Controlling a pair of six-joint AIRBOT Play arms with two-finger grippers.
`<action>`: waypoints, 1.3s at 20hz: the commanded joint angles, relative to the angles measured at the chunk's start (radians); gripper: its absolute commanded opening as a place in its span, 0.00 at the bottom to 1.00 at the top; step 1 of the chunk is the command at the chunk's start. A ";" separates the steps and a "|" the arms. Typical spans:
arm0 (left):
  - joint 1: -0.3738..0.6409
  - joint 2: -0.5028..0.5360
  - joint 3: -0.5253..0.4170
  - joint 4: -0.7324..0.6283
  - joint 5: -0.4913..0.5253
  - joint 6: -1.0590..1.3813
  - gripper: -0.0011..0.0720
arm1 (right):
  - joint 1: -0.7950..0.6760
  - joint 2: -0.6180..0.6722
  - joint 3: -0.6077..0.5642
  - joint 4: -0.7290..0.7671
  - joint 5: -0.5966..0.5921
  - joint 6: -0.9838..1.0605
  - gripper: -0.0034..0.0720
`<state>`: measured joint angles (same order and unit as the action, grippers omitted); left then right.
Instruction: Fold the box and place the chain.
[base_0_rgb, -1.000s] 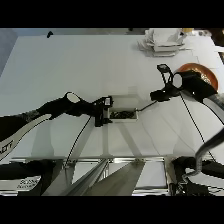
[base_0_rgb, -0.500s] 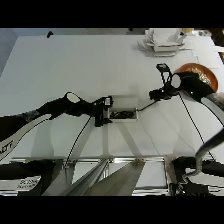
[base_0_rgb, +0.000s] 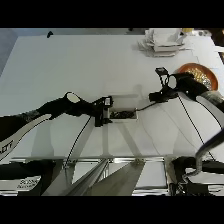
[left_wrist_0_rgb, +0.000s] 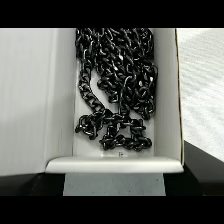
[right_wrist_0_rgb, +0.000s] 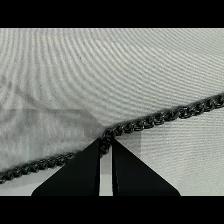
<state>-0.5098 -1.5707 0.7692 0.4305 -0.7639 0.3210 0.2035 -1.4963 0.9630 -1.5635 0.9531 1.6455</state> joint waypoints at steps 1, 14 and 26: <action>0.001 -0.001 0.000 0.000 0.004 0.000 0.23 | 0.001 0.003 0.000 0.001 0.046 -0.034 0.06; 0.001 -0.001 0.000 0.000 0.003 0.000 0.23 | 0.031 0.525 0.000 0.375 0.215 -0.267 0.06; 0.001 -0.001 0.000 0.000 0.004 0.000 0.23 | 0.426 0.615 0.000 0.383 -0.029 -0.263 0.07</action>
<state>-0.5098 -1.5707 0.7692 0.4305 -0.7639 0.3210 0.5579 -0.8825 0.9615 -1.1820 1.0039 1.3819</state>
